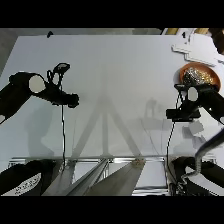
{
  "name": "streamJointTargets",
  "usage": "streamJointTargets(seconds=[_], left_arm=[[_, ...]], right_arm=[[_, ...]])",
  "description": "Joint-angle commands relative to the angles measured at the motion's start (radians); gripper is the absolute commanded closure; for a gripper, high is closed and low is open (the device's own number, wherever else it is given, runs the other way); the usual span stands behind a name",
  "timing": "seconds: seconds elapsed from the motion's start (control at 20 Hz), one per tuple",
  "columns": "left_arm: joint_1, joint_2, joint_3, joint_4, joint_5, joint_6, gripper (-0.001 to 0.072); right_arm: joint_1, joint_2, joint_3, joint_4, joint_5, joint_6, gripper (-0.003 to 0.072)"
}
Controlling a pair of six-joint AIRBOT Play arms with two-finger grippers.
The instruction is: Fold the box and place the chain.
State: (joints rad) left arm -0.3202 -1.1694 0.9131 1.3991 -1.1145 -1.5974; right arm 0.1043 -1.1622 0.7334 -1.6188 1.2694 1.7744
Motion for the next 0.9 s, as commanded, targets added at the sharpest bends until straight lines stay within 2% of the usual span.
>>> streamJointTargets(seconds=[0.0,0.15,0.2,0.3,0.4,0.45,0.55,0.7,0.75,0.8,0.85], left_arm=[[0.001,0.001,0.000,0.000,0.000,0.000,0.0205],[0.001,0.001,0.000,0.000,0.000,0.000,0.0205],[0.001,0.001,0.000,0.000,0.000,0.000,0.0205],[0.001,0.001,0.000,0.000,0.000,0.000,0.0205],[0.001,0.001,0.000,0.000,0.000,0.000,0.0205],[0.001,0.001,0.000,0.000,0.000,0.000,0.0205],[0.001,0.001,0.000,0.000,0.000,0.000,0.0205],[0.001,0.001,0.000,0.000,0.000,0.000,0.0205],[0.001,0.001,0.000,0.000,0.000,0.000,0.0205],[0.001,0.001,0.000,0.000,0.000,0.000,0.0205],[0.001,0.001,0.000,0.000,0.000,0.000,0.0205]], right_arm=[[0.000,0.000,0.019,0.117,-0.068,0.010,0.0385],[-0.001,0.000,0.146,0.040,0.056,-0.189,0.0393],[-0.001,0.000,0.202,-0.077,0.102,-0.205,0.0397],[-0.020,-0.002,0.279,-0.364,0.150,-0.206,0.0525],[-0.125,-0.007,0.292,-0.468,0.141,-0.259,0.0523],[-0.200,-0.019,0.292,-0.467,0.140,-0.289,0.0503],[-0.373,-0.051,0.291,-0.467,0.144,-0.342,0.0361],[-0.592,-0.066,0.292,-0.442,0.071,-0.394,0.0361],[-0.652,-0.068,0.292,-0.424,0.047,-0.441,0.0325],[-0.709,-0.068,0.292,-0.406,0.018,-0.486,0.0209],[-0.751,-0.069,0.292,-0.390,-0.014,-0.519,0.0163]])
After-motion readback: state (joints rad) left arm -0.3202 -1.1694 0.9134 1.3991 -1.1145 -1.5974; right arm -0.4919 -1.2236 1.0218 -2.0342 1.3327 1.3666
